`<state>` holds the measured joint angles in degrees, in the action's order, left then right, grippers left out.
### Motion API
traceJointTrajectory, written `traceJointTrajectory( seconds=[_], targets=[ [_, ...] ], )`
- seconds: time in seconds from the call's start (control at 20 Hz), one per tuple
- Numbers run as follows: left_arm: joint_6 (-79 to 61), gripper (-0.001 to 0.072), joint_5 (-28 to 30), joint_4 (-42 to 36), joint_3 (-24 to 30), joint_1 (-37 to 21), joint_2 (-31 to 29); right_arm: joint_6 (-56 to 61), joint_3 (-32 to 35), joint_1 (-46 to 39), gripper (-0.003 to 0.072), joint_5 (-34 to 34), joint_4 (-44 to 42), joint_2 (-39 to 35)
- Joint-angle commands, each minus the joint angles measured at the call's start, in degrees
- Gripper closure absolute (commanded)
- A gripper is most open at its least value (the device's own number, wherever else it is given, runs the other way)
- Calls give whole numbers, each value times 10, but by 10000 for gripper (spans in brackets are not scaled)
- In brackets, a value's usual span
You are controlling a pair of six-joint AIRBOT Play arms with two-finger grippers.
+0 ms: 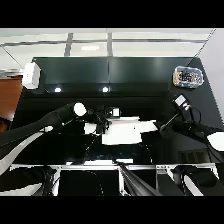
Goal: Fold the box and place the chain.
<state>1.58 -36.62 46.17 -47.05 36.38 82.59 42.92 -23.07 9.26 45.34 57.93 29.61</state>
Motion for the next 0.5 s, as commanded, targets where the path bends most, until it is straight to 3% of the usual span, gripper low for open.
traceJointTrajectory(
  seconds=[0.0, 0.15, 0.3, 0.45],
  targets=[
    [-3, 685, 2, 12, 0, 1, 2, -104, 27, 22, 55, -10, -41, 2],
    [-3, 685, 0, 12, 0, 1, 2, -200, 28, 56, 56, -9, -44, 34],
    [-1, 684, -16, 12, 0, 1, 1, -276, 24, 86, 56, 14, -84, 118],
    [-1, 684, -41, 12, 0, 1, 1, -354, 2, 132, 57, 52, -73, 202]
  ],
)
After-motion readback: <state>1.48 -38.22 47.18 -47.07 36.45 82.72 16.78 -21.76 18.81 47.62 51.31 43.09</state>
